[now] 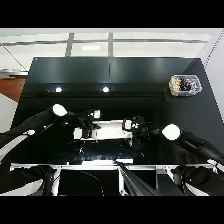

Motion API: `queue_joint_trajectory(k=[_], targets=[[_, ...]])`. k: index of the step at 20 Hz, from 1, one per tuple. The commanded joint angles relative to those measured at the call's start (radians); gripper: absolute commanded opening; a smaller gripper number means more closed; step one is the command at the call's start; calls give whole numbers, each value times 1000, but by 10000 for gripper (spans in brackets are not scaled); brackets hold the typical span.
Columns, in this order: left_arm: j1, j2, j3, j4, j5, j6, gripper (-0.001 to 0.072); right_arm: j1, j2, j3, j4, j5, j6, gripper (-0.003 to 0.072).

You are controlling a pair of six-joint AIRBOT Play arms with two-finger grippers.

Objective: Fold the box and place the chain.

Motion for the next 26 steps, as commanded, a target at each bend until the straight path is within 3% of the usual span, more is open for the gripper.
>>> queue_joint_trajectory(k=[1,8,12,16,22,26], targets=[[-1,-1,0,0,0,1,29,-12,6,3,-6,-52,3,704],[-1,-1,0,0,0,1,29,-12,6,3,-6,-81,-19,704],[-1,-1,0,0,0,1,29,-12,-6,3,-5,-3,-47,704],[-1,-1,0,0,0,1,29,-38,-38,5,18,-27,-122,704],[-1,-1,0,0,0,1,29,-103,-88,8,253,108,-333,705],[-1,-1,0,0,0,1,29,-103,-134,31,278,133,-365,704]])
